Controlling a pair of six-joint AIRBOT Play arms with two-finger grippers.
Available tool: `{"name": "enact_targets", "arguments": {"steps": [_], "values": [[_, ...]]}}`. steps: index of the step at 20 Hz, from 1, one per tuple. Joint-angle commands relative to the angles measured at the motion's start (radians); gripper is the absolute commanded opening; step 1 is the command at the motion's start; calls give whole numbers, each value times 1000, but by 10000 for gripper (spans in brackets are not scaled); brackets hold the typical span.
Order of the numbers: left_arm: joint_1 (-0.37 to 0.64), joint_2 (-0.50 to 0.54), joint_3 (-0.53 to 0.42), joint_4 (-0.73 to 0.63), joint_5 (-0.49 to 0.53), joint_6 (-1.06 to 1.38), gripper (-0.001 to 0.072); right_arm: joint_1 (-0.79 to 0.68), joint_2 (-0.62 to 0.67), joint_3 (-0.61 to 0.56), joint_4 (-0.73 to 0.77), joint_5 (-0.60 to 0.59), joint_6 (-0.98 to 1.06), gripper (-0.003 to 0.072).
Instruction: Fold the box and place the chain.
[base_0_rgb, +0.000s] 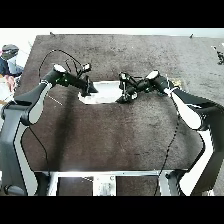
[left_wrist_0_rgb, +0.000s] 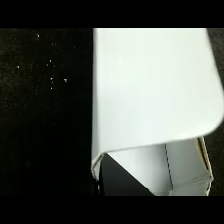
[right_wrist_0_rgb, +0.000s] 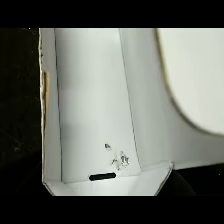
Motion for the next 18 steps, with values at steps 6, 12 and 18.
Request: {"name": "enact_targets", "arguments": {"steps": [6, 12, 18], "values": [[-1, 0, 0, 0, 1, 0, 12, 1, -42, 19, 61, 26, -25, 699], [-1, 0, 0, 0, 1, 0, 12, 1, -56, 19, 42, 19, -26, 669], [-1, 0, 0, 0, 1, 0, 11, 1, -56, 19, 42, 6, -26, 649]]}}
